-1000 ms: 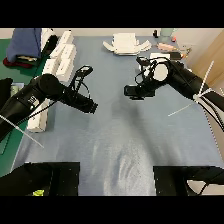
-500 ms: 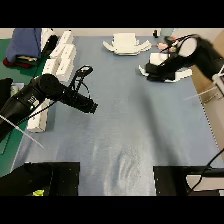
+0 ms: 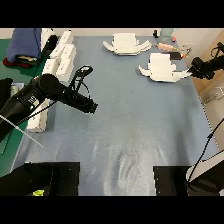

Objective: Fold the box.

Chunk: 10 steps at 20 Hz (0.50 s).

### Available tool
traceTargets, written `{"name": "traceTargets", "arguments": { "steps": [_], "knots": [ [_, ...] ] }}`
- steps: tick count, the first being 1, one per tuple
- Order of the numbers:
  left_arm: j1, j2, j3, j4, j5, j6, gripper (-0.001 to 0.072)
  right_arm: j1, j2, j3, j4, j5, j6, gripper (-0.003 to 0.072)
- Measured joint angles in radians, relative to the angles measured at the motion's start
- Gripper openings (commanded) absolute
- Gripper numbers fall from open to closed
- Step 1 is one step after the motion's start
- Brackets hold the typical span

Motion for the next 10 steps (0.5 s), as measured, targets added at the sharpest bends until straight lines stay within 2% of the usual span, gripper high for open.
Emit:
{"name": "traceTargets", "arguments": {
  "steps": [4,10],
  "knots": [
    [0.0,0.0,0.0,0.0,0.0,0.0,0.0015,-0.055,-0.108,0.031,0.116,-0.137,-0.106,0.0303],
    [0.0,0.0,0.0,0.0,0.0,0.0,0.0015,-0.072,-0.181,0.056,0.157,-0.306,-0.188,0.0301]
  ]
}}
